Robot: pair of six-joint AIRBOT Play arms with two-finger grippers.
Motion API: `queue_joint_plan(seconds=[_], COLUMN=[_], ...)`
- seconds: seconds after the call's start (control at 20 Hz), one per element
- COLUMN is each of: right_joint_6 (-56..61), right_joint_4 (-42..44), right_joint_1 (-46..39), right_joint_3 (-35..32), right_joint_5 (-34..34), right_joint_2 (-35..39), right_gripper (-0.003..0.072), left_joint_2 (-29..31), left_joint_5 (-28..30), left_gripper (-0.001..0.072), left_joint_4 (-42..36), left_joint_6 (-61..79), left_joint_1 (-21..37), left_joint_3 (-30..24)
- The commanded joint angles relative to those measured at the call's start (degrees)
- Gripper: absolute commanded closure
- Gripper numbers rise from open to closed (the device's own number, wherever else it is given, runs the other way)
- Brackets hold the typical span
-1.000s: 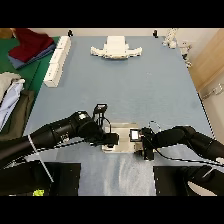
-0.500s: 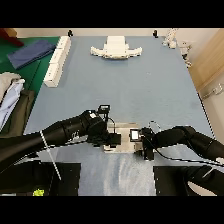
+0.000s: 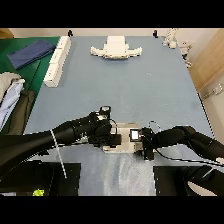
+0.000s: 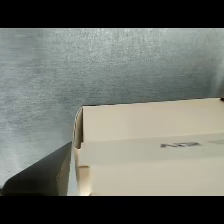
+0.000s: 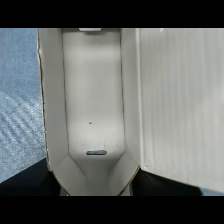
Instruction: Fold the box.
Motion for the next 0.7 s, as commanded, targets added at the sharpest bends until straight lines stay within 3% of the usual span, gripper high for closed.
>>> queue_joint_plan(seconds=[0.0,0.3,0.35,0.4,0.65], right_joint_6=[0.0,0.0,0.0,0.0,0.0], right_joint_4=[0.0,0.0,0.0,0.0,0.0], right_joint_1=[0.0,0.0,0.0,0.0,0.0], right_joint_3=[0.0,0.0,0.0,0.0,0.0], right_joint_5=[0.0,0.0,0.0,0.0,0.0], right_joint_2=[0.0,0.0,0.0,0.0,0.0], right_gripper=[0.0119,0.0120,0.0120,0.0119,0.0120], left_joint_2=[-2.0,-3.6,-3.6,-3.7,-3.6], left_joint_5=[-1.8,-3.1,-3.0,-2.8,-2.8], left_gripper=[0.0310,0.0334,0.0639,0.0694,0.0694], left_joint_4=[1.5,2.7,2.7,2.6,2.1], left_joint_6=[-1.6,-1.7,-1.7,-1.6,-1.6], left_joint_1=[-0.8,-1.4,-1.4,-1.4,-1.4], left_joint_3=[1.3,2.5,2.5,2.6,2.6])
